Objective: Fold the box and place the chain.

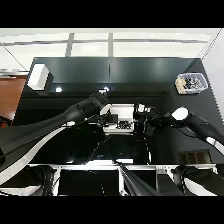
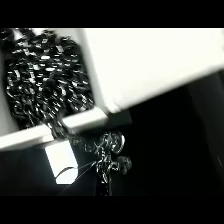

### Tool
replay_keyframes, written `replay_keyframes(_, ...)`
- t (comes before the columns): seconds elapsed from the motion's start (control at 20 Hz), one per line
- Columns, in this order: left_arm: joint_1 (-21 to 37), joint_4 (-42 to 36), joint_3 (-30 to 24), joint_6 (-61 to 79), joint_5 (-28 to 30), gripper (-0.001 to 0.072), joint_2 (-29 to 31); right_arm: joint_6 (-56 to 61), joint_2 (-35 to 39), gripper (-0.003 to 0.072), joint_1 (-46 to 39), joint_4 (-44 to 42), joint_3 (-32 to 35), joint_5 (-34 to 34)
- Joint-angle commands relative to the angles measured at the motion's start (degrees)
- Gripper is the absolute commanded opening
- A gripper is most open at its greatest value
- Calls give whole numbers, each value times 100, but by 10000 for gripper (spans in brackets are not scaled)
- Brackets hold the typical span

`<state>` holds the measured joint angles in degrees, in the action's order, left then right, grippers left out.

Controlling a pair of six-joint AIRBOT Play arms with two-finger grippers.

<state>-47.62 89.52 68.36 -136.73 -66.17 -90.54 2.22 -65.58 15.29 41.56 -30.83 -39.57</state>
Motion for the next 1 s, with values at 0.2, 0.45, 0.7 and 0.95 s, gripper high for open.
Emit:
replay_keyframes(0.2, 0, 0, -2, 0, -4, 28, -2, 3759, 1814, 11, -170, 966, -431, -1344)
replay_keyframes(0.45, 0, 0, -2, 0, -4, 28, -2, 4983, 1886, 11, -74, -1663, -809, -1438)
replay_keyframes(0.7, 0, 2, -2, 0, -4, 28, -2, 5219, 1703, 13, 614, -1720, -686, -623)
replay_keyframes(0.95, 2, 2, -2, -2, 17, 28, -2, 5611, 1641, 420, 448, -402, -599, -494)
